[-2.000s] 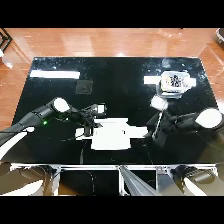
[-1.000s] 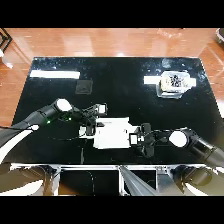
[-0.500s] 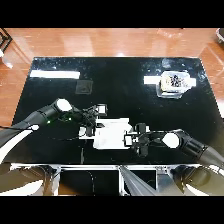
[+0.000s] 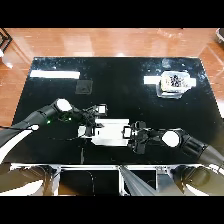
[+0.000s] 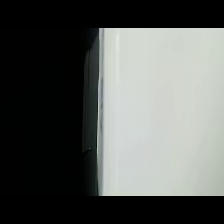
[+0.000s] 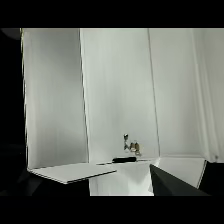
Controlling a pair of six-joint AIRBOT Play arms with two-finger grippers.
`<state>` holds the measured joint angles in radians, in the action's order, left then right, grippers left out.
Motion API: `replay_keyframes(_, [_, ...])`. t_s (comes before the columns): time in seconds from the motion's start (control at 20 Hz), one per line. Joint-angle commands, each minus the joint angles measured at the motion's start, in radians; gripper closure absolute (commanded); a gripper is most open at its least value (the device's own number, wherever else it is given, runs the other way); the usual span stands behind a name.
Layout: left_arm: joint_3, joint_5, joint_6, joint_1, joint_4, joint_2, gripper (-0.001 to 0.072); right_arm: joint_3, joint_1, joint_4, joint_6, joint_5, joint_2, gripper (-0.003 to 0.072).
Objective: Fold the box and place the chain.
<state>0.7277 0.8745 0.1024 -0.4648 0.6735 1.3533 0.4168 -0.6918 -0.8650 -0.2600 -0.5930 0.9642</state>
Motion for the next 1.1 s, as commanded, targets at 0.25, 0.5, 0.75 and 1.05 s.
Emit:
replay_keyframes(0.25, [0.0,0.0,-0.001,0.0,-0.002,0.0,0.0691,0.009,0.0,-0.001,-0.08,-0.06,0.0,-0.0013])
replay_keyframes(0.5, [0.0,0.0,-0.001,0.0,-0.002,0.0,0.0692,0.009,-0.001,-0.006,-0.088,0.014,0.0,-0.0013])
replay_keyframes(0.75, [0.0,0.001,-0.001,0.0,-0.002,0.0,0.0691,0.015,-0.001,0.0,-0.1,0.095,-0.005,-0.0013])
replay_keyframes(1.05, [0.0,0.001,-0.001,0.0,-0.002,0.0,0.0692,0.021,0.038,-0.029,-0.13,0.103,-0.05,-0.0013])
